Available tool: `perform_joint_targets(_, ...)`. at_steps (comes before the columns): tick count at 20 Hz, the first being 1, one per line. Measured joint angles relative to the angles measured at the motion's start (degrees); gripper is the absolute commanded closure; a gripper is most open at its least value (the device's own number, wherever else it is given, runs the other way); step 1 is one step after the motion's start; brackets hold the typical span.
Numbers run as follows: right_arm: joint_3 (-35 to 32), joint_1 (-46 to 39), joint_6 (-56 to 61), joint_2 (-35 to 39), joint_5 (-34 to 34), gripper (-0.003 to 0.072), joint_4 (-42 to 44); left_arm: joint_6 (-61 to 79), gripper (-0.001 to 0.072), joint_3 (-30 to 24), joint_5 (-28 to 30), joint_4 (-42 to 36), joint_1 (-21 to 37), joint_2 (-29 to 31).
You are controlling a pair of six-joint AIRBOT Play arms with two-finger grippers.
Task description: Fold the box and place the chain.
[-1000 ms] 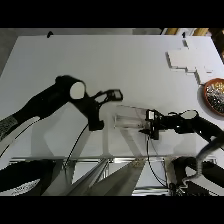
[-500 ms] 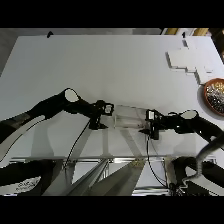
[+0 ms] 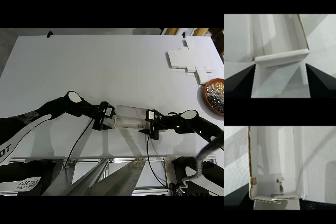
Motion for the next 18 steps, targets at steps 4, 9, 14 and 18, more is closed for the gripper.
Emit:
perform_joint_targets(4, 0.0, 0.0, 0.0, 0.0, 0.0, 0.0279, 0.0, 0.5, 0.001, 0.0, 0.0, -1.3, -0.9, -0.7)
perform_joint_targets(9, 0.0, 0.0, 0.0, 0.0, 0.0, 0.0279, 0.0, 0.7, 0.001, 0.0, 0.1, -3.4, -1.4, -1.0)
perform_joint_targets(14, 0.0, 0.0, -0.1, 0.0, 0.0, 0.028, 0.0, 0.1, 0.001, 0.0, 0.4, -4.2, -2.4, -2.2)
perform_joint_targets(18, 0.0, 0.0, -0.2, 0.0, 0.0, 0.0279, 0.0, -1.2, 0.0013, 0.0, 0.8, -4.4, -3.0, -2.8)
